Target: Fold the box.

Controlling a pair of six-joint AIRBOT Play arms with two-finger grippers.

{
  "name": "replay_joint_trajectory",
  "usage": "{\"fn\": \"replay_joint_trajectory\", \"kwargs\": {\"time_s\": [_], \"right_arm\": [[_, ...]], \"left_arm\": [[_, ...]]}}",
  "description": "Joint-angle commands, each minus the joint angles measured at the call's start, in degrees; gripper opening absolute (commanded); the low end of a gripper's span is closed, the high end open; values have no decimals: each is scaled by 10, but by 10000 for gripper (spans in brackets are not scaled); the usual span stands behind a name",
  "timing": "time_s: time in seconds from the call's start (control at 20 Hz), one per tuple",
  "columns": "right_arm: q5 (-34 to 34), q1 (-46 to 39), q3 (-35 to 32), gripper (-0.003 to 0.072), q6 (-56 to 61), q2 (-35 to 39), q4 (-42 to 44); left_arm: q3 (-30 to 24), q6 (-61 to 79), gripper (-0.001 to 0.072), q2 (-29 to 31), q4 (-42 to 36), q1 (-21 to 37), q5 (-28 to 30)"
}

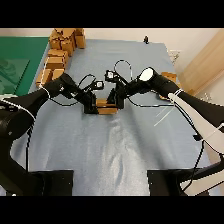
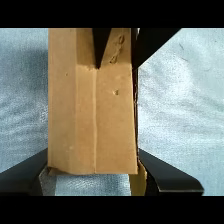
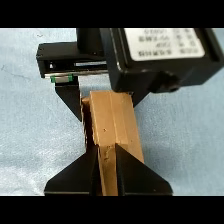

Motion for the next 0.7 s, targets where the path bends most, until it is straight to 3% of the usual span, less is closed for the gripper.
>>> {"fn": "replay_joint_trajectory", "kwargs": {"time_s": [0.0,0.3,0.65], "right_arm": [[-8,0,0,144,1,0,-8],[31,0,0,143,9,0,-13],[31,4,-18,143,29,1,-25]], "left_arm": [[0,1,199,0,0,0,0],[0,1,199,0,0,0,0],[0,1,199,0,0,0,0]]}}
